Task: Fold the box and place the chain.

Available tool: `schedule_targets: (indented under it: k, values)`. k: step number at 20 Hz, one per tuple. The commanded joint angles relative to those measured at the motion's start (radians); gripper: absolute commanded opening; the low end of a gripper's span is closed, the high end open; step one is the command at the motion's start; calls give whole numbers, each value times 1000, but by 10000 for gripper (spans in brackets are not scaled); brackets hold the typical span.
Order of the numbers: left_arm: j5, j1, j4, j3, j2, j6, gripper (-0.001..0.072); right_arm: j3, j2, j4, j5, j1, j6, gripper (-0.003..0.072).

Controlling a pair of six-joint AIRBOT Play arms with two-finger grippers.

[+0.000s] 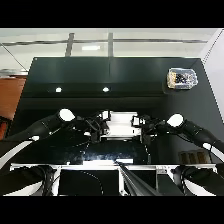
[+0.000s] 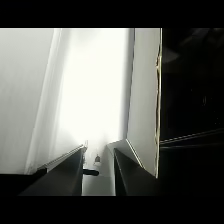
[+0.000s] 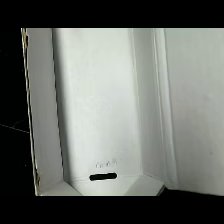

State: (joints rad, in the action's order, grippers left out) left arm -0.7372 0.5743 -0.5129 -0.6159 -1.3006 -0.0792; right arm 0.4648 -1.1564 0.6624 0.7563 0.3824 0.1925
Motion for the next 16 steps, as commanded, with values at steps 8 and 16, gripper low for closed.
schedule_targets:
  k: [8,16]
  values:
    - [-3,0,2,0,-9,-4,271,0,0,-1,0,0,-1,535]
    - [-51,-179,-167,-2,175,308,29,0,0,-1,0,0,-1,535]
